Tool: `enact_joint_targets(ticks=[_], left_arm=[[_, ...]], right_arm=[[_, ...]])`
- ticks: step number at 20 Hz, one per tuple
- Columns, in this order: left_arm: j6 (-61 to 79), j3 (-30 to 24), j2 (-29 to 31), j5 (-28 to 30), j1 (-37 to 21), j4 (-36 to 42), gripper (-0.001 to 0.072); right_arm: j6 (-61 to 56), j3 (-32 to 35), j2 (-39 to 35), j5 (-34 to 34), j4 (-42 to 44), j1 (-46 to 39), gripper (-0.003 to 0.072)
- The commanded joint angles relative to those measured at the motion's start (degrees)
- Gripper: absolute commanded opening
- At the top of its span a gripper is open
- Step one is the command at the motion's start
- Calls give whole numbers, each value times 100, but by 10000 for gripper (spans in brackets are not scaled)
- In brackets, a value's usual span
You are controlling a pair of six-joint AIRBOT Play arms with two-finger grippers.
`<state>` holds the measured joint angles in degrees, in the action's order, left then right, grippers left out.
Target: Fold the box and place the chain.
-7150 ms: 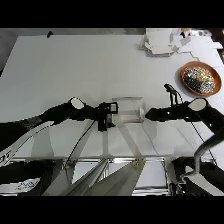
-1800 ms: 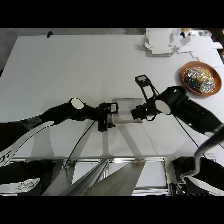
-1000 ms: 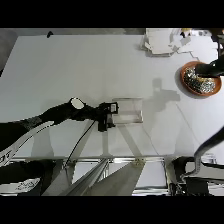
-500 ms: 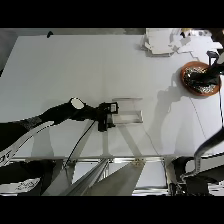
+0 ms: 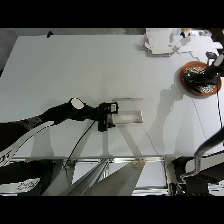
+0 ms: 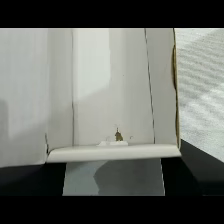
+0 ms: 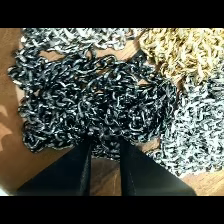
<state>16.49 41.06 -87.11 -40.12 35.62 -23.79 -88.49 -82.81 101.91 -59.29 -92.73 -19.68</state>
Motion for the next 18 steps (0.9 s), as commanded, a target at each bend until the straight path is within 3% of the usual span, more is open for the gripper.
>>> enact_joint_targets(ticks=[1, 2, 6, 12, 18], left_arm=[[2, 0, 4, 2, -4, 0, 272], [2, 0, 4, 2, -4, -2, 272], [2, 0, 4, 2, -4, 0, 272], [2, 0, 4, 2, -4, 0, 272], [2, 0, 4, 0, -4, -2, 272]], right_arm=[[4, -4, 33, -114, -4, -9, 71], [15, -4, 0, -173, -4, -9, 21], [61, -4, -514, -243, -72, -9, 20], [481, -4, -1878, -444, -52, -2, 20], [966, -4, -3491, -942, 1021, -2, 20]])
